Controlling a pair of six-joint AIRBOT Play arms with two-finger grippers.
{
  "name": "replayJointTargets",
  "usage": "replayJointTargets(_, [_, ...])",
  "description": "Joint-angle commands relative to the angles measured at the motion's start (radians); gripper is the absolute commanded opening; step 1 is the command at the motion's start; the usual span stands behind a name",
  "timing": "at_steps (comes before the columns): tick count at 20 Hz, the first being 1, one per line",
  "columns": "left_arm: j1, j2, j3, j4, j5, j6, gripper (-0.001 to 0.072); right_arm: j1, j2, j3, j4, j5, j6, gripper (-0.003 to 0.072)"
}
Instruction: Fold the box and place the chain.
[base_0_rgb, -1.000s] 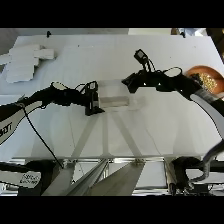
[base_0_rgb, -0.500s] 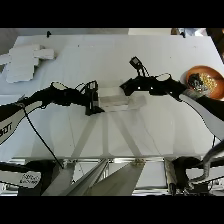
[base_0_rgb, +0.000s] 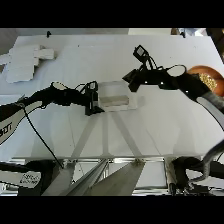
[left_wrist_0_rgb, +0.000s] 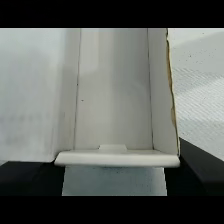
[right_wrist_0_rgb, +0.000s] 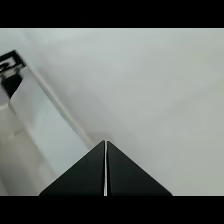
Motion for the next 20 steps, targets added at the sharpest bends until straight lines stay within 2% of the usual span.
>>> replayJointTargets(1, [0.0, 0.0, 0.0, -0.001, -0.001, -0.002, 0.0566, -0.031, 0.074, 0.001, -0.293, 0.165, 0.007, 0.0015])
replayJointTargets(2, [0.0, 0.0, 0.0, -0.001, -0.001, -0.002, 0.0566, -0.034, 0.069, 0.0, -0.359, 0.22, 0.007, 0.0017])
replayJointTargets(3, [0.0, 0.0, 0.0, -0.001, -0.001, -0.002, 0.0566, -0.033, 0.059, -0.002, -0.426, 0.262, 0.007, 0.0097])
replayJointTargets(5, [0.0, 0.0, 0.0, 0.0, -0.001, -0.002, 0.0566, -0.033, 0.026, -0.002, -0.481, 0.299, 0.006, 0.0447])
replayJointTargets(6, [0.0, 0.0, 0.0, 0.0, -0.001, -0.002, 0.0566, -0.032, 0.006, -0.002, -0.489, 0.296, -0.002, 0.0475])
replayJointTargets(12, [0.0, 0.0, 0.0, -0.001, -0.001, -0.002, 0.0566, 0.016, -0.101, -0.002, -0.486, 0.191, -0.133, 0.0475])
replayJointTargets(15, [0.0, 0.0, 0.0, 0.0, -0.001, -0.002, 0.0566, 0.033, -0.129, -0.002, -0.476, 0.147, -0.132, 0.0474])
replayJointTargets(20, [0.0, 0.0, 0.0, 0.0, -0.001, -0.002, 0.0566, 0.039, -0.158, -0.002, -0.372, 0.127, -0.181, 0.0453])
